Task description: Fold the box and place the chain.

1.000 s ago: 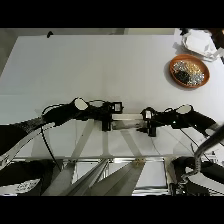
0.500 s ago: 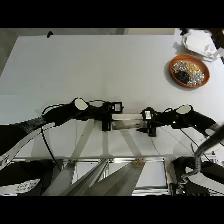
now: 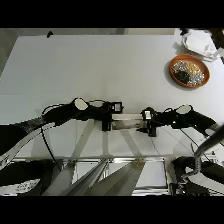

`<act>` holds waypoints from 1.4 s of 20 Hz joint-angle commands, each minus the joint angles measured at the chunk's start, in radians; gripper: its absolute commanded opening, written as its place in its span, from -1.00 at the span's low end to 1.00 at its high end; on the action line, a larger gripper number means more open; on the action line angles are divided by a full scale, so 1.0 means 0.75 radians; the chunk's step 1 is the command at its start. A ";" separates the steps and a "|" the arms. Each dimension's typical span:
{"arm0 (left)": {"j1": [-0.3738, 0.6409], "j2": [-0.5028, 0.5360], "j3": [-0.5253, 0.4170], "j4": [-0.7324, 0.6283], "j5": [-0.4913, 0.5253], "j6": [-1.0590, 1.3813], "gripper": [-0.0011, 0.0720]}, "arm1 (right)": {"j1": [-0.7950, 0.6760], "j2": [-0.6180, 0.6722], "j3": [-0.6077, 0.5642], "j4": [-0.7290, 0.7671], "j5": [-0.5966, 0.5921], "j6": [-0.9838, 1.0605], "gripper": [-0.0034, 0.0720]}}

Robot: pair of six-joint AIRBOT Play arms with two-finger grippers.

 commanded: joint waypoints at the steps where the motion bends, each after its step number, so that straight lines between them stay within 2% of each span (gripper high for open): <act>1: -0.001 0.002 0.001 0.001 -0.002 0.001 -0.94 | 0.001 0.001 -0.001 0.000 0.001 0.000 0.30; 3: 0.001 0.004 0.001 0.001 0.003 0.001 -0.92 | 0.001 0.001 -0.001 0.000 0.001 0.000 0.30; 6: 0.005 0.046 0.001 0.034 0.005 -0.002 -0.26 | 0.001 0.001 -0.001 0.000 0.001 0.000 0.30; 8: 0.033 0.103 0.001 0.041 0.006 -0.020 0.06 | 0.001 0.001 -0.001 0.000 0.001 0.000 0.30; 9: 0.056 0.135 0.001 0.041 0.006 -0.044 0.16 | 0.001 0.001 -0.001 0.000 0.001 0.000 0.30; 12: 0.164 0.262 0.001 0.105 -0.024 -0.119 0.17 | 0.001 0.001 -0.001 0.000 0.001 0.000 0.30; 17: 0.294 0.509 0.001 0.348 -0.200 -0.304 0.13 | 0.001 0.001 -0.001 0.000 0.001 0.000 0.30; 18: 0.294 0.552 0.001 0.384 -0.237 -0.360 -0.06 | 0.001 0.001 -0.001 0.000 0.001 0.000 0.30; 20: 0.282 0.617 0.001 0.375 -0.374 -0.438 -0.78 | 0.001 0.001 -0.001 0.000 0.001 0.000 0.30; 21: 0.263 0.631 0.001 0.374 -0.473 -0.445 -0.96 | 0.001 0.001 -0.001 0.001 0.001 0.000 0.30; 23: 0.182 0.626 0.001 0.425 -0.572 -0.513 -0.96 | 0.001 0.001 -0.001 0.000 0.001 0.000 0.30; 26: -0.005 0.596 0.001 0.440 -0.480 -0.630 -0.96 | 0.001 0.001 -0.001 0.000 0.001 0.000 0.30; 28: -0.122 0.564 0.001 0.392 -0.305 -0.635 -0.96 | 0.001 0.001 -0.001 0.000 0.001 0.000 0.30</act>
